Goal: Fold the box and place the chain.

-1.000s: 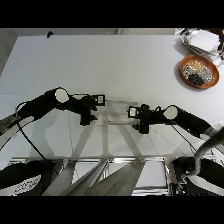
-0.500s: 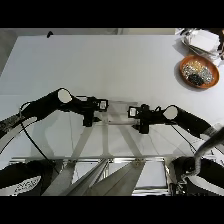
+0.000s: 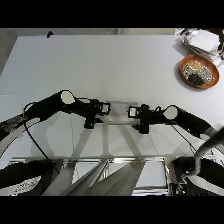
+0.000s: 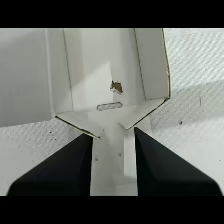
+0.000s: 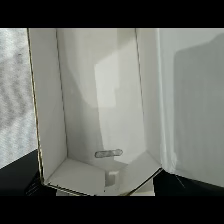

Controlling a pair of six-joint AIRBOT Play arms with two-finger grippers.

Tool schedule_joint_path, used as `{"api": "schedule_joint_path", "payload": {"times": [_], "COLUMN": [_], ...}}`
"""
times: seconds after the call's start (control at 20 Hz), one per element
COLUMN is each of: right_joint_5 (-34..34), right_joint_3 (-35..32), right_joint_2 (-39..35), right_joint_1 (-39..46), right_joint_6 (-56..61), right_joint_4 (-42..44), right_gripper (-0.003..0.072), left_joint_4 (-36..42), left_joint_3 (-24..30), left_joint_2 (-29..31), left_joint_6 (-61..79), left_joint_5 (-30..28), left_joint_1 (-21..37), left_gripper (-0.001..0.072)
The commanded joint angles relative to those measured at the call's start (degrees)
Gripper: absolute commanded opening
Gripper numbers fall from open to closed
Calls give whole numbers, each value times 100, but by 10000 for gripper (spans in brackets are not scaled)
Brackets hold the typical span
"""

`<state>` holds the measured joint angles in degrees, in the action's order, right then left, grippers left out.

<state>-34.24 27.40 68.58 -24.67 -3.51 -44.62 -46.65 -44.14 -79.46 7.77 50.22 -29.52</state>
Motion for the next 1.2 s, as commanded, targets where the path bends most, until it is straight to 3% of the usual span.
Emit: {"api": "schedule_joint_path", "payload": {"times": [0.0, 0.25, 0.4, 0.85, 0.95, 1.0, 1.1, 1.15], "right_joint_5": [0, 0, 0, 2, -4, 0, -2, 0], "right_joint_3": [4, 4, 4, 4, 4, 4, 4, 4], "right_joint_2": [0, 0, 0, 0, 0, 0, 0, 0], "right_joint_1": [-2, -2, -2, -2, -2, -2, -2, -2], "right_joint_6": [2, 2, 2, 2, 2, 2, 2, 2], "right_joint_4": [2, 2, 2, 2, 2, 2, 2, 2], "right_gripper": [414, 414, 414, 414, 414, 414, 414, 414], "left_joint_4": [129, 450, 487, 629, 859, 896, 890, 890], "left_joint_3": [2, 2, 2, 2, 2, 2, 2, 2], "left_joint_2": [-4, -33, -153, -227, -227, -227, -227, -227], "left_joint_6": [-26, -22, -22, -24, -24, -26, -26, -26], "left_joint_5": [-358, -503, -501, -616, -619, -656, -675, -682], "left_joint_1": [-24, -192, -411, -562, -570, -592, -660, -695], "left_gripper": [204, 189, 82, 83, 133, 219, 234, 305]}}
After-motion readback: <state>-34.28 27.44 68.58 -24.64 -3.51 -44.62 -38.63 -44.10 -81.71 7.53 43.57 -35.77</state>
